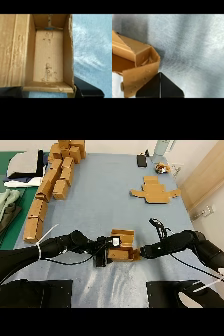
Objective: Fold the box.
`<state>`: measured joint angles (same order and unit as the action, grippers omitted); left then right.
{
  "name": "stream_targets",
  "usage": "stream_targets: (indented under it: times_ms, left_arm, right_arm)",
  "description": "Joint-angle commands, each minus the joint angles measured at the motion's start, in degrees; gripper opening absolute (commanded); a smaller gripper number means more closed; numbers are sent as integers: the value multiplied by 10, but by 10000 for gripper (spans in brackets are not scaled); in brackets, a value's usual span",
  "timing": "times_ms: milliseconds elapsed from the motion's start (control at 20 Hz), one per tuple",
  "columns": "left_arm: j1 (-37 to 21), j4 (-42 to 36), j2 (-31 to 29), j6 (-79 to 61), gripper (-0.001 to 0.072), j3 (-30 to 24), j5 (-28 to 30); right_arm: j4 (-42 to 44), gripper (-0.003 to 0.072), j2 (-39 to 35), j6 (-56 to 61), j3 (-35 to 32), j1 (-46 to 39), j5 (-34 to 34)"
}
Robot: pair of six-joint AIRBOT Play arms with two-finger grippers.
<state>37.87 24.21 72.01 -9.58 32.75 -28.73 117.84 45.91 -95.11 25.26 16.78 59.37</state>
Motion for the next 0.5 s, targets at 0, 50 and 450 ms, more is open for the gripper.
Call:
stream_targets:
  times_ms: [0, 50, 450]
  left_arm:
    - [0, 0, 0, 0, 605, 0, 1]
    - [0, 0, 0, 0, 604, 0, 1]
    - [0, 0, 0, 0, 605, 0, 1]
  right_arm:
    - [2, 2, -11, 2, 0, 0, 6]
    - [2, 3, -12, 1, 1, 0, 9]
    - [38, 232, -12, -12, 7, 0, 9]
